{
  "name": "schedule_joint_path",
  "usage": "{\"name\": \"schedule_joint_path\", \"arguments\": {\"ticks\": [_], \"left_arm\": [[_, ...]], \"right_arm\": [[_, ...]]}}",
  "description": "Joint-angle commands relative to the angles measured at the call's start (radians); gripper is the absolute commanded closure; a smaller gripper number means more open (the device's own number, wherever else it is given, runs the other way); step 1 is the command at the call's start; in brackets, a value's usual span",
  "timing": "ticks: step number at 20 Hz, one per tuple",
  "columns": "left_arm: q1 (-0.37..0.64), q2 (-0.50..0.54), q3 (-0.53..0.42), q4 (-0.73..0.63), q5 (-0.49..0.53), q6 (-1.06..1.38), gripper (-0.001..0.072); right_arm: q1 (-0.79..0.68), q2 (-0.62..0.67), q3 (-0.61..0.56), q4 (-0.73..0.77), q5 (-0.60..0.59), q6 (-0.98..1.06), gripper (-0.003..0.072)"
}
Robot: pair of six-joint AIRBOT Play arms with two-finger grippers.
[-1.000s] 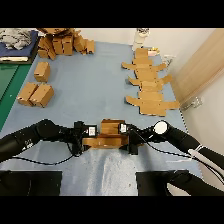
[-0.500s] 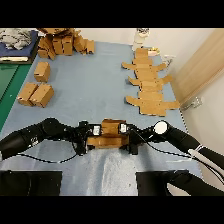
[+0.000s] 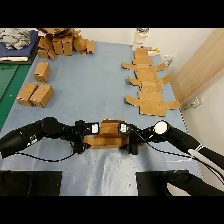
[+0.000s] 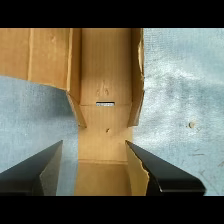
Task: Fold the box.
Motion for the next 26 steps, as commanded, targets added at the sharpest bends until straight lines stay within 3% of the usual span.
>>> {"name": "schedule_joint_path", "arguments": {"ticks": [1,14,15,16,18,19,20,26], "left_arm": [[-0.014,0.000,0.005,-0.003,-0.010,-0.024,0.0119],[-0.056,-0.002,0.005,-0.093,0.039,-0.025,0.0128],[-0.056,-0.002,0.005,-0.092,0.036,-0.025,0.0319],[-0.056,-0.002,0.005,-0.092,0.034,-0.025,0.0439],[-0.056,-0.002,0.005,-0.093,0.035,-0.025,0.0440],[-0.056,-0.002,0.005,-0.093,0.036,-0.025,0.0528],[-0.056,-0.002,0.005,-0.093,0.036,-0.025,0.0545],[-0.056,-0.012,0.005,-0.146,0.037,-0.021,0.0545]], "right_arm": [[0.000,0.001,0.000,0.000,0.000,0.000,0.0173],[0.000,0.001,0.000,0.000,0.000,0.000,0.0173],[0.000,0.001,0.000,0.000,0.000,0.000,0.0173],[0.000,0.001,0.000,0.000,0.000,0.000,0.0173],[0.000,0.001,0.000,0.000,0.000,0.000,0.0173],[0.000,0.001,0.000,0.000,0.000,0.000,0.0173],[0.000,0.001,0.000,0.000,0.000,0.000,0.0173],[0.000,0.001,0.000,0.000,0.000,0.000,0.0173]]}}
